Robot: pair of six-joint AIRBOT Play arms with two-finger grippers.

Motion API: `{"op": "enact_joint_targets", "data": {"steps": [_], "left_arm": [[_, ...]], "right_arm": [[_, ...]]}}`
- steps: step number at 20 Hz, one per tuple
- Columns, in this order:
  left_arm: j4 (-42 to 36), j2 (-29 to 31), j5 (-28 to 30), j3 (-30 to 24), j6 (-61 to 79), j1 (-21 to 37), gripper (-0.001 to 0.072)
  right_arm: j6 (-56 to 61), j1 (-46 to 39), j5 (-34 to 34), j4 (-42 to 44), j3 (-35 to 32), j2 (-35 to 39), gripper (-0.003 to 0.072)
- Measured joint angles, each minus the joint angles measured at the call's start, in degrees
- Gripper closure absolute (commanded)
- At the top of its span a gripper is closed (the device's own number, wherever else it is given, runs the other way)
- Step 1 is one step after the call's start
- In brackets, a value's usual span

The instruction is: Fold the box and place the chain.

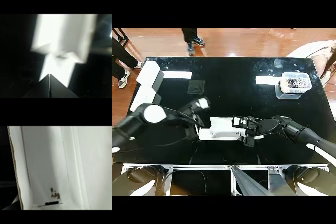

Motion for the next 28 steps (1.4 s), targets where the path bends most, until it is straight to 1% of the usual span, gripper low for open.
{"op": "enact_joint_targets", "data": {"steps": [3,6,8,10,13,17,23,28], "left_arm": [[0.0,2.1,-1.1,-0.6,-12.1,9.7,0.0685],[-3.8,0.4,-4.2,-2.5,-22.0,19.0,0.0685],[-6.3,-2.3,-6.0,-4.1,-25.4,22.6,0.0686],[-8.6,-5.6,-7.5,-5.5,-27.2,24.1,0.0686],[-12.2,-10.4,-8.5,-6.9,-28.7,23.7,0.0687],[-14.4,-14.6,-8.1,-7.9,-30.8,19.5,0.0687],[-16.0,-16.5,-4.4,-9.5,-33.4,13.6,0.0687],[-17.6,-16.8,-3.3,-9.9,-33.8,12.2,0.0683]], "right_arm": [[0.0,0.0,0.0,0.0,0.0,0.0,0.0331],[0.0,0.0,0.0,0.0,0.0,0.0,0.0331],[0.0,0.0,0.0,0.0,0.0,0.0,0.0332],[0.0,0.0,0.0,0.0,0.0,0.0,0.0332],[0.0,0.0,0.0,0.0,0.0,0.0,0.0331],[0.0,0.0,0.0,0.0,0.0,0.0,0.0332],[0.0,0.0,0.0,0.0,0.0,0.0,0.0331],[0.0,0.0,0.0,0.0,0.0,0.0,0.0332]]}}
